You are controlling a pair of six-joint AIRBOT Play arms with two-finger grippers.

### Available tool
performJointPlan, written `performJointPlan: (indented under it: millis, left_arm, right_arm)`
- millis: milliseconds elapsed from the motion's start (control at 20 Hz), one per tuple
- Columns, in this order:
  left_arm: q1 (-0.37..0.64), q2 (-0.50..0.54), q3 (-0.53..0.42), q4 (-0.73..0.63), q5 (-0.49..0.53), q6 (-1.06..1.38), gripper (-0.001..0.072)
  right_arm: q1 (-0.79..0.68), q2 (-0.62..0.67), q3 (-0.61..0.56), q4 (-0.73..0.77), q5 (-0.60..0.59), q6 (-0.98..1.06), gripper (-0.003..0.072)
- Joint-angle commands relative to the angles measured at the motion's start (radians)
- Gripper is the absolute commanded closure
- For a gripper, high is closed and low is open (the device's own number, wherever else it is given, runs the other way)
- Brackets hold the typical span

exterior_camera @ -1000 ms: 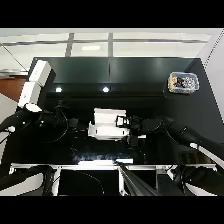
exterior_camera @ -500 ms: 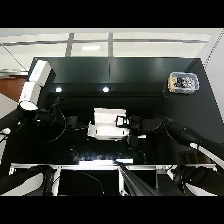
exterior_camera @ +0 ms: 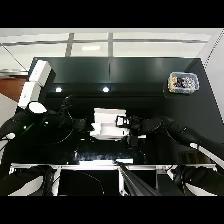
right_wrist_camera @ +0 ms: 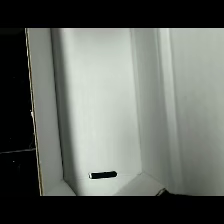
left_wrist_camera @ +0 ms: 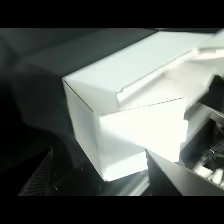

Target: Fold the box and place the chain.

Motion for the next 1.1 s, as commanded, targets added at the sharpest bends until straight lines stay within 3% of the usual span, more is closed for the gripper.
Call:
performJointPlan:
  millis: [0, 250, 750, 1050]
  left_arm:
    - [-0.053, 0.002, 0.000, 0.035, 0.090, -0.075, 0.0011]
    - [-0.136, 0.002, 0.000, 0.034, 0.214, -0.161, 0.0011]
    - [-0.248, 0.002, 0.014, 0.171, 0.298, -0.367, 0.0015]
    - [-0.406, 0.002, 0.104, 0.558, 0.280, -0.796, 0.0028]
  right_arm:
    - [0.000, 0.000, 0.001, 0.000, 0.000, 0.000, 0.0332]
    - [0.000, 0.000, 0.001, 0.000, 0.000, 0.000, 0.0332]
    - [0.000, 0.000, 0.001, 0.000, 0.000, 0.000, 0.0332]
    - [0.000, 0.000, 0.001, 0.000, 0.000, 0.000, 0.0332]
